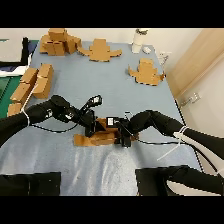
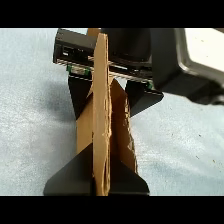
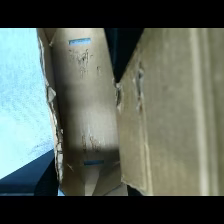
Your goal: Fold the box.
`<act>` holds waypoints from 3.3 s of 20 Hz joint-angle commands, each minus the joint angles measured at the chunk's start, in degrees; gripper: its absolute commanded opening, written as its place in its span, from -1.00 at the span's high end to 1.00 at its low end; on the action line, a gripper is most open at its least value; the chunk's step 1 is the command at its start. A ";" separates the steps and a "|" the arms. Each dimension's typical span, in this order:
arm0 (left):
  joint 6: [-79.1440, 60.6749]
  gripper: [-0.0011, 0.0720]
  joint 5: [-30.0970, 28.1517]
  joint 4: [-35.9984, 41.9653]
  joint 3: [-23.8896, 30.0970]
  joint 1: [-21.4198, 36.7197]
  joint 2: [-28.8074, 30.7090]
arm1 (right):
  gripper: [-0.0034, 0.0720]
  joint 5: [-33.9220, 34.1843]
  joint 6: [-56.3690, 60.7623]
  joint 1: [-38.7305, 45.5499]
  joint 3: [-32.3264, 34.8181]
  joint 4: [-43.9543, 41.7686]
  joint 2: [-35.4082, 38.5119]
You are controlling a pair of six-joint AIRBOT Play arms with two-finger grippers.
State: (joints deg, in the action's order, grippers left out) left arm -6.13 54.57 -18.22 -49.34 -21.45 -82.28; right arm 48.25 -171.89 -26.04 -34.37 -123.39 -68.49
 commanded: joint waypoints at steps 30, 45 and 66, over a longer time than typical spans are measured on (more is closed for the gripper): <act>37.33 -0.24 16.26 -14.93 -0.04 10.36 8.44 | -0.34 2.21 0.00 -0.07 0.04 -0.07 -0.07; 58.86 0.95 0.87 5.51 2.05 2.62 4.70 | -0.34 2.91 0.00 -0.07 0.04 -0.04 -0.04; 63.17 0.95 -7.58 -4.11 2.03 3.32 -3.10 | -0.34 3.28 0.02 -0.07 0.04 -0.02 -0.02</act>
State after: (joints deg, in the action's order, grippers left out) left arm 57.01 47.55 -21.65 -47.29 -18.61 -85.10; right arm 51.66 -171.92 -26.06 -34.33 -123.39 -68.51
